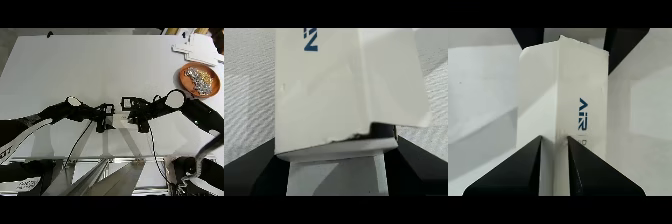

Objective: Fold the box and place the chain.

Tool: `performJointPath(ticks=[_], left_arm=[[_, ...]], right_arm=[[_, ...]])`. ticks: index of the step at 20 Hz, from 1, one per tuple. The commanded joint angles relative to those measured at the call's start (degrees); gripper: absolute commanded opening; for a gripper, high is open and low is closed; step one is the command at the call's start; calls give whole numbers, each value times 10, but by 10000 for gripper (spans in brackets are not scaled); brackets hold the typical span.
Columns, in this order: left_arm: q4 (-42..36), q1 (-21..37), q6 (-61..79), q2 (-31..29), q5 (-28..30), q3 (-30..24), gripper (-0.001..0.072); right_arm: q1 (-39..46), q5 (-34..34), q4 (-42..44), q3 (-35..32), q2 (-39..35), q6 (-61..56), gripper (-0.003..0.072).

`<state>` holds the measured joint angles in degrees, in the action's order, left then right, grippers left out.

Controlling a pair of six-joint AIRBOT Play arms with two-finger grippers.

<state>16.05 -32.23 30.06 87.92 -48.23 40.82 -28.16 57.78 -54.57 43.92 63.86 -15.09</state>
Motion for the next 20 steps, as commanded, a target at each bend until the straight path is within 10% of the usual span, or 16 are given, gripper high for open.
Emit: performJointPath(ticks=[1,17,20], left_arm=[[0,0,2,0,0,0,205],[0,0,2,0,0,0,205],[0,0,2,0,0,0,205]], right_arm=[[0,-9,-12,0,0,-1,74],[0,-42,-7,-25,0,-1,69],[0,-25,5,-25,0,0,268]])
